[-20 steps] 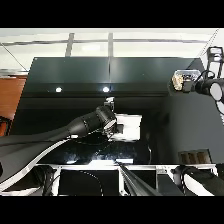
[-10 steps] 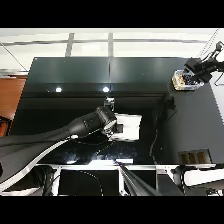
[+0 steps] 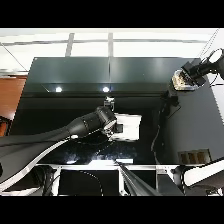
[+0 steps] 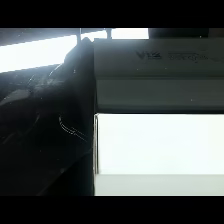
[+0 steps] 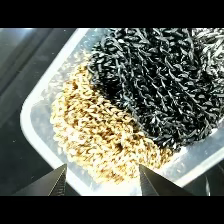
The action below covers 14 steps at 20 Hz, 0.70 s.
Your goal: Fold the box and place the chain.
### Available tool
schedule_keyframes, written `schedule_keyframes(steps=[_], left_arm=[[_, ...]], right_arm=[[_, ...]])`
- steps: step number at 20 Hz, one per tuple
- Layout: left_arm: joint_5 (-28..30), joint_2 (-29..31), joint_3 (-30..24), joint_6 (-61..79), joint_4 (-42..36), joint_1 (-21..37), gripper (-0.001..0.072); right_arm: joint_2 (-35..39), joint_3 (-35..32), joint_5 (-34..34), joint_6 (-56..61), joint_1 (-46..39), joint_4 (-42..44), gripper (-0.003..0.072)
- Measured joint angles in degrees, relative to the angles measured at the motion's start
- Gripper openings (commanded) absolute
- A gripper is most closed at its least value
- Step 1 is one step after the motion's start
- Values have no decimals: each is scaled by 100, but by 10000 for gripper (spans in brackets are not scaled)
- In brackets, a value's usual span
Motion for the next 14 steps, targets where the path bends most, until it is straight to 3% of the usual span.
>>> schedule_keyframes(steps=[6,10,14], left_arm=[[-2,0,0,0,2,-2,31],[-4,0,0,0,2,0,31],[-4,0,0,0,0,-2,31]], right_arm=[[-269,20,-236,17,4,35,480],[-380,28,-319,-61,4,149,18],[-398,264,-273,-549,4,254,19]])
